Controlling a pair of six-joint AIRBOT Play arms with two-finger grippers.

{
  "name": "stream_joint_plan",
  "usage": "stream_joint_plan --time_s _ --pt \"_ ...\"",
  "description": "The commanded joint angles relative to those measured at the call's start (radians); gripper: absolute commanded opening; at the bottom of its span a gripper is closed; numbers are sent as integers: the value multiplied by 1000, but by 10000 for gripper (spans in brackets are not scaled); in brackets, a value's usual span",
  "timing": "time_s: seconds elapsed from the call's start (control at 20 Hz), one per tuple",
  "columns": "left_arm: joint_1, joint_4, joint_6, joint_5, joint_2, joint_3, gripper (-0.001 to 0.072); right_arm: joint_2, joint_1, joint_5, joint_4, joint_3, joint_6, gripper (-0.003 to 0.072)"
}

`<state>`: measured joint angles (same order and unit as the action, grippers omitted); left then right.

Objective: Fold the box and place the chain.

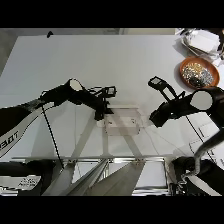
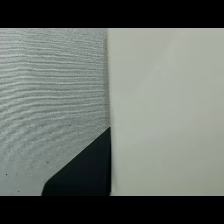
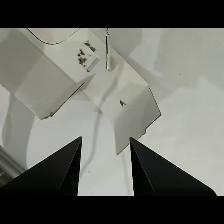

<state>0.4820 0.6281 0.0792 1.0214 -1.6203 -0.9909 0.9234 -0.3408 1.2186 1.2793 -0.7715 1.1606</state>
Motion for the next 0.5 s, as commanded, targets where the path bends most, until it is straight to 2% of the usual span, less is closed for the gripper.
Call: stream_joint_plan --time_s 0.0,0.05,0.1,0.2,0.25,0.35,0.45 --pt "0 1 0 0 -1 0 11 -1 -1 -1 0 -1 -23 340" --pt "0 1 0 0 -1 0 11 -1 -1 -8 -6 -1 -43 338" --pt "0 1 0 0 -1 0 11 -1 -1 -14 -22 -1 -45 301" --pt "0 1 0 0 -1 0 11 -1 -1 -31 -68 -1 -70 75" --pt "0 1 0 0 -1 0 11 -1 -1 -32 -98 0 -100 13" --pt "0 1 0 0 -1 0 11 -1 -20 -37 -130 0 -155 12" --pt "0 1 0 0 -1 0 11 -1 -85 -54 -72 20 -217 12"
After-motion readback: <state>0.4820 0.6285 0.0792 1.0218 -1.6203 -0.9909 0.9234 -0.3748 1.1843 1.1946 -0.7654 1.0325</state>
